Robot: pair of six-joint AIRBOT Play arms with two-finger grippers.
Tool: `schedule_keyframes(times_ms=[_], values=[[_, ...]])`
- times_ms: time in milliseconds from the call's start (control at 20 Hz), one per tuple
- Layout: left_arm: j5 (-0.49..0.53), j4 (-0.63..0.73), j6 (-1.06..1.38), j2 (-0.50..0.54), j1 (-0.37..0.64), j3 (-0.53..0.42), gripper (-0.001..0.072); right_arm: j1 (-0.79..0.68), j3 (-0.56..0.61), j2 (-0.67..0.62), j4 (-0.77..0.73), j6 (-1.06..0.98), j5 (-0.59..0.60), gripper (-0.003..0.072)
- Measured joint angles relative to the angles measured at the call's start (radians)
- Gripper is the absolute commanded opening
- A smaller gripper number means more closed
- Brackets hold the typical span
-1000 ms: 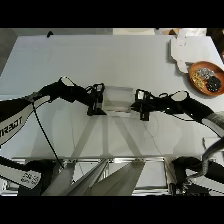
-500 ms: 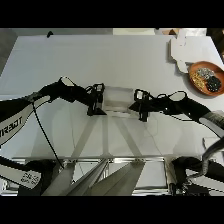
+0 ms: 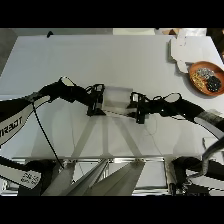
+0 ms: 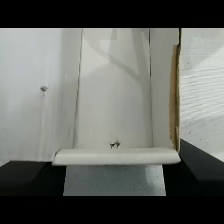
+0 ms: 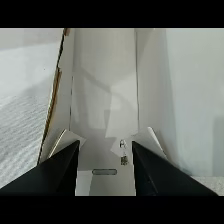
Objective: Fold the box and place the chain.
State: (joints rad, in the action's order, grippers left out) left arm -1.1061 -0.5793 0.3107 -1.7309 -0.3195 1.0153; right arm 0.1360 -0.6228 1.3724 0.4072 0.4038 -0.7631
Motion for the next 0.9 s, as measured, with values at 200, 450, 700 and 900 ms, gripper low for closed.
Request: schedule_keyframes(times_ms=[200,450,700,900], values=[[0.0,0.002,-0.003,0.0,0.0,0.0,0.038,0.001,0.0,0.002,0.005,-0.003,-0.005,0.0015],[0.001,0.003,-0.003,0.0,0.0,0.0,0.038,0.0,0.0,-0.024,0.011,-0.003,0.003,0.0015],[0.002,0.004,-0.001,0.0,0.0,0.0,0.038,-0.001,0.0,-0.116,0.013,-0.023,0.035,0.0015],[0.002,0.003,-0.001,0.0,0.0,0.0,0.038,-0.011,0.0,-0.24,0.089,-0.139,0.04,0.0015]])
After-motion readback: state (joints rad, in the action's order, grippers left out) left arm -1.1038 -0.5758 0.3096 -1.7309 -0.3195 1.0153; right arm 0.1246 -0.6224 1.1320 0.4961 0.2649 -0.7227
